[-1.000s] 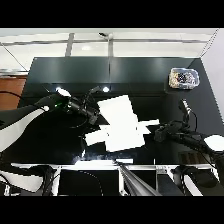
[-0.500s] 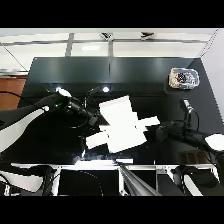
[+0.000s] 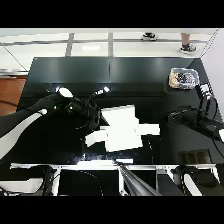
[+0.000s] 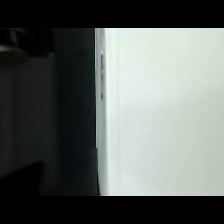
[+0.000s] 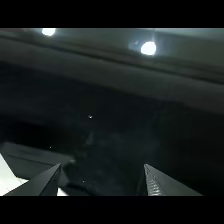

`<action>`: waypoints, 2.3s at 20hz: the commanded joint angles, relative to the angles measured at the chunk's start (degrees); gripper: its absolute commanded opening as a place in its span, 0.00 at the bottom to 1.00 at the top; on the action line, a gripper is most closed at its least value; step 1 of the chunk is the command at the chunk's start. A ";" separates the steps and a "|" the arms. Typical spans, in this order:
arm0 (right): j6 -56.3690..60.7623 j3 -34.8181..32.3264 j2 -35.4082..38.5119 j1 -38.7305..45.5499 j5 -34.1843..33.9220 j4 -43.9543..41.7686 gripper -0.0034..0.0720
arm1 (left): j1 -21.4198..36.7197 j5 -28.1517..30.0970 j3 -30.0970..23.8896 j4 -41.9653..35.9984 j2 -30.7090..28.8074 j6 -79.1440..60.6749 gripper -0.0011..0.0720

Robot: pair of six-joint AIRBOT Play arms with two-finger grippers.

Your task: Fold the box and place the chain.

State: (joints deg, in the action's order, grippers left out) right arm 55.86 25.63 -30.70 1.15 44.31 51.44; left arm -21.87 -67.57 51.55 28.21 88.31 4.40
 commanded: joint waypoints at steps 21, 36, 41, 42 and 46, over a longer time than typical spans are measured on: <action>-43.89 -4.50 -16.90 -26.03 6.23 -1.81 0.84 | -7.21 19.34 -5.49 8.66 -5.01 -12.79 0.05; -44.37 -1.86 -21.81 -33.05 -6.80 -6.60 0.84 | -7.21 19.23 -5.49 8.63 -5.01 -12.79 0.05; -43.65 2.75 -21.84 -30.80 -3.69 -1.51 0.95 | -7.21 18.93 -5.49 8.66 -5.01 -12.79 0.05; -43.65 2.75 -21.84 -30.03 -3.98 -1.70 0.95 | -7.21 18.93 -5.49 8.66 -5.01 -12.79 0.05; -43.95 2.75 -21.84 -27.21 -4.72 -2.73 0.94 | -7.21 18.84 -5.49 8.63 -5.01 -12.79 0.05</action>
State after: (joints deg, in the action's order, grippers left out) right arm 11.99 28.01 -52.49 -27.73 40.07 49.08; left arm -29.06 -48.58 46.09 36.86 83.33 -8.29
